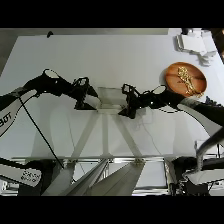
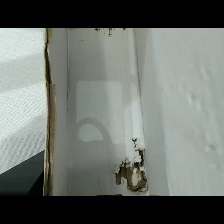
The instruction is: Fold the box and place the chain.
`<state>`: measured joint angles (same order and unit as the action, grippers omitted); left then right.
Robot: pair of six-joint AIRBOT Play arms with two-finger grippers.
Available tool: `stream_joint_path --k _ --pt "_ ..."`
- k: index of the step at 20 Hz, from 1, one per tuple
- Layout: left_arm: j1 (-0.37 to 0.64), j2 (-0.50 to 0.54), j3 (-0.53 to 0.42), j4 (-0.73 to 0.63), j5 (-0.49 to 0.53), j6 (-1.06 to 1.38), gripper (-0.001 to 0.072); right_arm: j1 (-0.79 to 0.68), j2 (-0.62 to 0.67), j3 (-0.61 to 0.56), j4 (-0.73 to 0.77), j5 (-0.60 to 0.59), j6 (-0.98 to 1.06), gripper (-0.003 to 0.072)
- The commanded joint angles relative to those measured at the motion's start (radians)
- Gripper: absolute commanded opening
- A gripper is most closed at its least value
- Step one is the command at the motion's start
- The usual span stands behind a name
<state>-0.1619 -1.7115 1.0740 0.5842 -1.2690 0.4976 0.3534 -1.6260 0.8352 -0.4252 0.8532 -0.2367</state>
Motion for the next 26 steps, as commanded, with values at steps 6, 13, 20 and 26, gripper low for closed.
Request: stream_joint_path --k 6,13,20,26 --pt "-0.05 -0.034 -0.001 -0.023 0.027 -0.008 0.0708 0.0 0.0 0.0 0.0 0.0 0.001 0.0402" --pt "-0.067 -0.053 0.0 -0.018 0.077 -0.016 0.0705 0.0 0.0 0.0 0.0 0.0 0.0 0.0402" --pt "-0.019 -0.026 0.0 0.077 0.039 -0.027 0.0708 0.0 0.0 0.0 0.0 0.0 0.0 0.0402" --pt "-0.018 -0.018 -0.001 0.075 0.0 -0.077 0.0711 0.0 0.0 0.0 0.0 0.001 0.0 0.0402"
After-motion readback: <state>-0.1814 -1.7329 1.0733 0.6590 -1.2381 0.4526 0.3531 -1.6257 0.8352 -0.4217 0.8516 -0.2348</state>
